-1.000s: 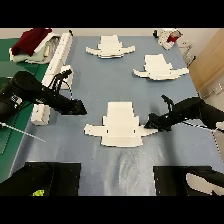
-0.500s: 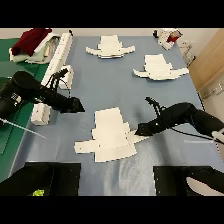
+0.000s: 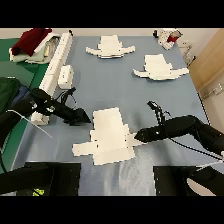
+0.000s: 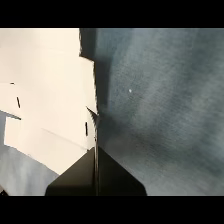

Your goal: Fold the box.

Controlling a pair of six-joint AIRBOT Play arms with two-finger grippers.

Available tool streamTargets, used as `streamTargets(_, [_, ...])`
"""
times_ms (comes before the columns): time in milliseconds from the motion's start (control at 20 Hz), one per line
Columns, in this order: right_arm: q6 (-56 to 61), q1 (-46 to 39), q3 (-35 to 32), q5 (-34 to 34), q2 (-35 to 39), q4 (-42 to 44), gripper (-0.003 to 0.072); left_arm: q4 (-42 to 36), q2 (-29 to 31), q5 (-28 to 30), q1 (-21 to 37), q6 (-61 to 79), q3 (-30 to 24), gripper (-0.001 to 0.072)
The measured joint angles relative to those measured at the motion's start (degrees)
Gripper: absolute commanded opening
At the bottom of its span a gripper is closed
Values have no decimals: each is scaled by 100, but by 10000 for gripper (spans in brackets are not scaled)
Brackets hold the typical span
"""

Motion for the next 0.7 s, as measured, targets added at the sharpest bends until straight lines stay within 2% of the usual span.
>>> streamTargets(150, [31,26,-26,35,31,0,3,-363,-531,195,-210,367,-20,403])
streamTargets(400, [35,39,-37,55,44,0,3,-1176,-1307,269,-588,1239,280,402])
streamTargets(700, [37,42,-37,63,44,-4,3,-1414,-1635,-562,-693,2061,603,401])
